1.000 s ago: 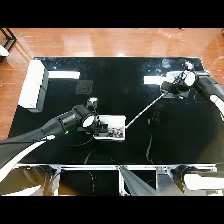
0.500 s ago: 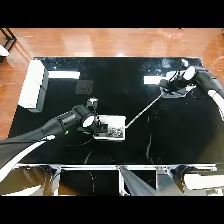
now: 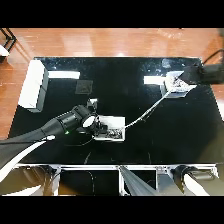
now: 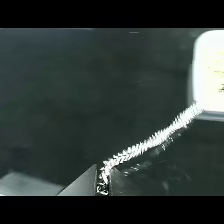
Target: Fold the box and place the chain.
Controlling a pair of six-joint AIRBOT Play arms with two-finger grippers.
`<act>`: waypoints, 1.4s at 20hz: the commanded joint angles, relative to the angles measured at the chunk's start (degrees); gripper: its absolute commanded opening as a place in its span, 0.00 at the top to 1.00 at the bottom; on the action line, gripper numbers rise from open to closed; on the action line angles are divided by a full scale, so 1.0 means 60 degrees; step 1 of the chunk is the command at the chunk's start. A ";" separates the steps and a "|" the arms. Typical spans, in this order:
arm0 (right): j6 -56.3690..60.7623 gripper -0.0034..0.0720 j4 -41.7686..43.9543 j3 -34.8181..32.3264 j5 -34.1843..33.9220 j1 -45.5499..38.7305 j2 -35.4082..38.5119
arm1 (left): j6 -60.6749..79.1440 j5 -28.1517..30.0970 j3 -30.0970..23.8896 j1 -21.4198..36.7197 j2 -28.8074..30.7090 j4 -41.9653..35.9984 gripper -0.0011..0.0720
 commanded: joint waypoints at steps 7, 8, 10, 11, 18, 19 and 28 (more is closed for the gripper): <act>-0.1027 0.93 0.4207 -0.0211 0.2346 0.0153 0.2069 | -0.0004 0.0007 -0.0004 0.0007 0.0000 0.0040 0.95; -0.1024 0.93 0.4269 -0.0248 0.2193 0.0382 0.2069 | -0.0004 0.0018 -0.0004 0.0007 0.0000 0.0036 0.95; -0.1027 0.93 0.4291 -0.0255 0.1526 0.0998 0.2069 | -0.0004 0.0011 -0.0004 0.0007 0.0000 0.0033 0.95; -0.1024 0.93 0.4317 -0.0255 0.1177 0.1359 0.2065 | -0.0004 0.0011 -0.0004 0.0007 0.0000 0.0033 0.95; -0.0681 0.93 0.4528 -0.0255 -0.0583 0.3738 0.2040 | -0.0004 0.0018 -0.0004 0.0007 0.0000 0.0011 0.95; -0.0572 0.93 0.4532 -0.0255 -0.0801 0.4036 0.2040 | -0.0004 0.0018 -0.0004 0.0007 0.0000 0.0011 0.95; -0.0226 0.93 0.4295 -0.0277 -0.1282 0.5082 0.1606 | 0.0000 0.0015 -0.0004 0.0007 0.0000 0.0011 0.95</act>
